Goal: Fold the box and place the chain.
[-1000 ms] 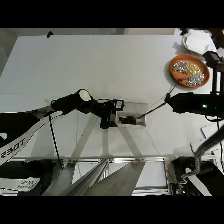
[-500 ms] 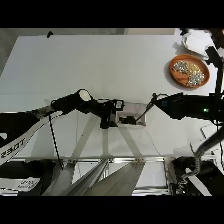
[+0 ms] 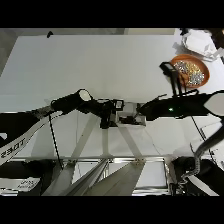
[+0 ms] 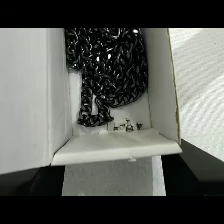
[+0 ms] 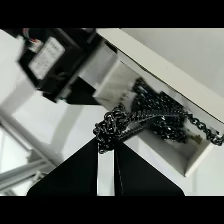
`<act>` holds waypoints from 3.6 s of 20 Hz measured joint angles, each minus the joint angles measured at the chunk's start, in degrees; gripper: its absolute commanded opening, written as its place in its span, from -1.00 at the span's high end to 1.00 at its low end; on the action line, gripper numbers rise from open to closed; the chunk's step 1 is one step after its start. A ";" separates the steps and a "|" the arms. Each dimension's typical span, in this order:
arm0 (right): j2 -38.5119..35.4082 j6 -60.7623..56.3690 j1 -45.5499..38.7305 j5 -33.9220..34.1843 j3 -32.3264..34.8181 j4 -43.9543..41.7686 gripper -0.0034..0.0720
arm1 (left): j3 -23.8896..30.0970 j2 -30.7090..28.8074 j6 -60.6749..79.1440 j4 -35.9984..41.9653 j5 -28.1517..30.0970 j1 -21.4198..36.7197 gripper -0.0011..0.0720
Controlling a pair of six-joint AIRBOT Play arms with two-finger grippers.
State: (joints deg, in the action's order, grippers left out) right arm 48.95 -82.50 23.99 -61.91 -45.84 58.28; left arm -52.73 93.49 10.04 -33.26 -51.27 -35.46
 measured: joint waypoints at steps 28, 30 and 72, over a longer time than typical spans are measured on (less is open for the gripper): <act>-0.09 -0.76 -23.26 0.83 1.90 16.39 0.17 | 0.00 0.00 0.00 0.00 0.00 0.00 0.04; 4.50 -0.15 -23.76 2.08 0.72 17.66 0.17 | 0.00 0.00 0.00 0.00 0.00 0.00 0.04; 37.94 -8.72 -11.80 5.88 -11.91 29.49 0.87 | 0.00 0.00 -0.02 0.00 0.00 -0.02 0.04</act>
State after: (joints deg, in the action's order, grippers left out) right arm 86.89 -91.22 12.19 -56.03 -57.76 87.77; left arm -52.73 93.49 10.02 -33.26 -51.27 -35.48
